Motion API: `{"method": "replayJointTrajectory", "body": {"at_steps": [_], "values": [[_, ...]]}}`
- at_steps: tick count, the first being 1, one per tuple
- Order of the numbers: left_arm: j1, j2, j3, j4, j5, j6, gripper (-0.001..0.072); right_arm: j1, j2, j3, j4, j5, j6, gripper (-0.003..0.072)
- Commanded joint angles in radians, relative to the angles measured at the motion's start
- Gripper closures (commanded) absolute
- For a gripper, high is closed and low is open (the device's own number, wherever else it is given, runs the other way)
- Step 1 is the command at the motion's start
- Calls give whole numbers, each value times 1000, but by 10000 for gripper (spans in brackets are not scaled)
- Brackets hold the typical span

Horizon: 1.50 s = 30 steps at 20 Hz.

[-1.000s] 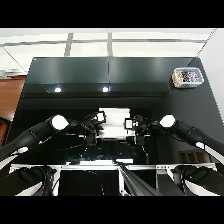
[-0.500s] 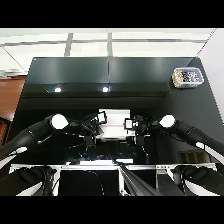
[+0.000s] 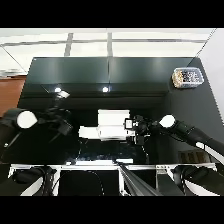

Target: Fold the box and place the chain.

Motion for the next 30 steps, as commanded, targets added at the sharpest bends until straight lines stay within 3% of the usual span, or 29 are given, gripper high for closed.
{"method": "replayJointTrajectory", "body": {"at_steps": [1,3,5,8,11,16,21,22,24,25,26,30], "values": [[247,14,-58,-196,-63,-219,682,1,-1,0,0,0,1,456],[363,-54,-109,-445,-142,-104,682,1,-1,0,0,0,0,456],[410,-140,-152,-601,-192,22,685,1,-1,0,0,0,1,456],[380,-279,-151,-620,-187,59,685,1,-1,0,0,0,1,456],[285,-359,-148,-683,-128,100,685,1,-1,0,0,0,1,456],[121,-435,-100,-769,-72,180,685,1,-1,0,0,0,0,456],[95,-449,-24,-768,-90,256,679,1,-1,0,0,0,1,456],[95,-449,-14,-768,-94,256,617,1,-1,0,0,0,1,456],[95,-449,2,-768,-114,255,213,1,-1,0,0,0,1,456],[95,-449,8,-768,-125,254,61,1,-1,0,0,0,1,456],[95,-449,14,-768,-135,254,17,1,-1,0,0,0,1,456],[73,-449,37,-775,-176,252,21,1,-1,0,0,0,1,456]]}}
